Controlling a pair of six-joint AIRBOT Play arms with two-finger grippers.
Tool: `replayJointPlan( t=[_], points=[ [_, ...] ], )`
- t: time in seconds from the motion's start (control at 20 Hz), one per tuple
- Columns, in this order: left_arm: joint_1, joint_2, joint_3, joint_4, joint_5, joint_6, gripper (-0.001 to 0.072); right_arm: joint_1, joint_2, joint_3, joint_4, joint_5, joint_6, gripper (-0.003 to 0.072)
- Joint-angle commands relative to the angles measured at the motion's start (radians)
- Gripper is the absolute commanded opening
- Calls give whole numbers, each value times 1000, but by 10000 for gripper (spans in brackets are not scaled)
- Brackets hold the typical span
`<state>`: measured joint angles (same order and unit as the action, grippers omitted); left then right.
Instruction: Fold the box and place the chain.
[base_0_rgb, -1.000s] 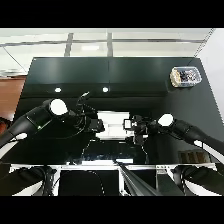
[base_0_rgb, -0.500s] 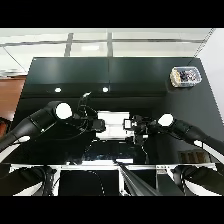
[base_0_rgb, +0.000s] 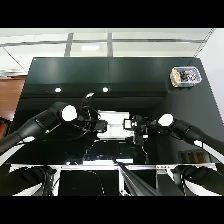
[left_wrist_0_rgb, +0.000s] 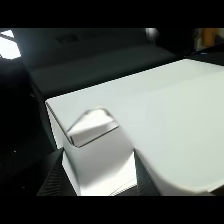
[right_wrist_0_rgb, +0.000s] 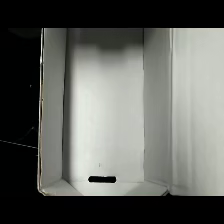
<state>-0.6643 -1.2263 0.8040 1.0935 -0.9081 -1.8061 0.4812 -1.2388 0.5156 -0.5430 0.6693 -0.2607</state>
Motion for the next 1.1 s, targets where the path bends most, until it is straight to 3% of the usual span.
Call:
replayJointPlan(
  t=[0.0,0.25,0.45,0.7,0.9,1.05],
  points=[
    [-39,-34,44,92,-29,-74,499,1,0,0,0,-1,-1,128],
    [-101,-85,118,285,-155,-191,498,1,0,0,0,-1,-1,128],
    [-137,-138,160,327,-180,-233,498,1,0,0,0,-1,-1,128],
    [-159,-214,237,398,-289,-262,499,1,0,0,-1,-1,-1,128],
    [-158,-218,238,451,-342,-385,499,1,0,0,-1,-1,-2,128],
    [-163,-218,238,441,-322,-437,499,1,0,0,-1,0,-2,128]
  ],
)
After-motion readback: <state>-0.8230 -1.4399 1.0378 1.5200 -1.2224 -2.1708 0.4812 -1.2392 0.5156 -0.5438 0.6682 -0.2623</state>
